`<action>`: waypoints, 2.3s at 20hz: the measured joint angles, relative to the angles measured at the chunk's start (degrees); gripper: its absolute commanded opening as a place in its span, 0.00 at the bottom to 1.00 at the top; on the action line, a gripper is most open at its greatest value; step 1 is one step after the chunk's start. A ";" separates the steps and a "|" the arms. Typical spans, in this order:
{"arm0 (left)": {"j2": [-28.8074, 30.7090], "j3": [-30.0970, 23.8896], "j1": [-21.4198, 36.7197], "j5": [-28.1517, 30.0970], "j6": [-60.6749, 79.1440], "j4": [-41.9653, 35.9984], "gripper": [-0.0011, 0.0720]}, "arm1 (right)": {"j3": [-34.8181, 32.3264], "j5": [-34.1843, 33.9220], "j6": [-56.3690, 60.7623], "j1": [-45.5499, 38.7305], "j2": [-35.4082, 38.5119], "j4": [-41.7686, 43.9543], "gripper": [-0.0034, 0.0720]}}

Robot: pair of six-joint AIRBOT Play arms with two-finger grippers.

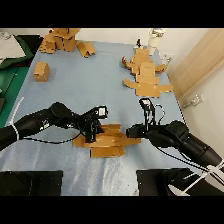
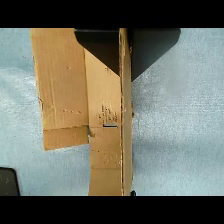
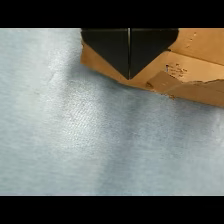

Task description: Fold the box.

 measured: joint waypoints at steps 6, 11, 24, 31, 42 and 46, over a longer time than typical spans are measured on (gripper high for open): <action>0.00 0.00 0.00 -0.02 0.00 -0.15 0.03 | 0.00 -8.76 2.54 14.25 5.40 -0.11 0.05; 0.00 0.00 0.00 -0.04 -0.02 -0.15 0.03 | -3.48 -13.20 5.88 37.64 12.55 -2.82 0.71; 0.00 0.00 -0.13 -0.11 -0.02 -0.13 0.03 | -11.02 1.01 4.37 51.63 -2.25 -40.59 0.71; 0.00 0.00 -0.13 -0.11 -0.02 -0.13 0.03 | -9.84 -4.31 24.94 51.78 -4.31 -54.62 0.71; 0.00 0.00 -0.13 -0.02 -0.02 -0.13 0.03 | -9.62 -10.29 23.34 50.49 -4.00 -56.15 1.00; 0.00 0.00 -0.13 -0.02 -0.02 -0.13 0.03 | -9.62 -6.19 18.56 46.42 -2.51 -56.11 1.00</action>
